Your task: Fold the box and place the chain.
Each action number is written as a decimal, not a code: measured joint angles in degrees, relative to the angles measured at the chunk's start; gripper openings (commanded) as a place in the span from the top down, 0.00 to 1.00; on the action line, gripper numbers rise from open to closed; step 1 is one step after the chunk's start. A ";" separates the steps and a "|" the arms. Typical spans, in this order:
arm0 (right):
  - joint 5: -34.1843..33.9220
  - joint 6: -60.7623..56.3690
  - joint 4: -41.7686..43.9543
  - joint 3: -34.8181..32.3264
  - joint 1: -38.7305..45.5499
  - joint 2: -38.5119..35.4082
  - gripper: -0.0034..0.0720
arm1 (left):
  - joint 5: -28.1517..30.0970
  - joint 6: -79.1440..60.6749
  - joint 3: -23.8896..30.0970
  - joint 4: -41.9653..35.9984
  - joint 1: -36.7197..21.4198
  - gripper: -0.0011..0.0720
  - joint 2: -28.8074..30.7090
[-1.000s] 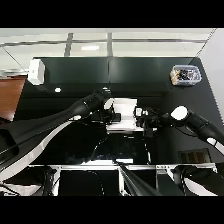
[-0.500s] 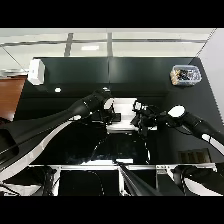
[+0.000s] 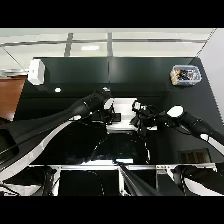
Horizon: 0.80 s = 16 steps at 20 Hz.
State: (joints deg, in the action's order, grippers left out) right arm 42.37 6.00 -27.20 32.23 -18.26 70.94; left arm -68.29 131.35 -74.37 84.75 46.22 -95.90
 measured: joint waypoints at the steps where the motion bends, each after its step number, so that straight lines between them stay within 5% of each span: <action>1: 0.02 0.00 0.07 0.00 0.00 0.00 0.61 | 0.09 0.00 0.00 0.00 0.00 0.95 0.00; 2: -0.02 0.04 0.07 0.00 0.00 0.00 0.95 | 0.13 0.00 0.00 0.00 0.00 0.95 0.00; 6: 1.25 -5.60 -1.51 0.52 0.63 -0.92 0.94 | 0.24 0.00 0.00 -0.15 0.00 0.95 0.00; 10: 9.62 -28.17 -13.38 5.46 6.69 -4.98 0.94 | 0.37 0.13 0.00 -0.17 -0.07 0.95 0.00; 13: 15.04 -46.07 -23.71 6.99 18.56 -7.39 0.94 | 0.35 -0.02 0.00 -0.17 -0.07 0.95 0.00; 16: 15.13 -58.66 -24.02 2.91 34.01 -7.93 0.94 | 0.31 -0.02 0.00 -0.20 -0.07 0.95 0.00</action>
State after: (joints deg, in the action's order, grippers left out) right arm 57.49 -52.66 -51.22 35.14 15.75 63.00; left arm -67.99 131.33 -74.37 84.55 46.15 -95.90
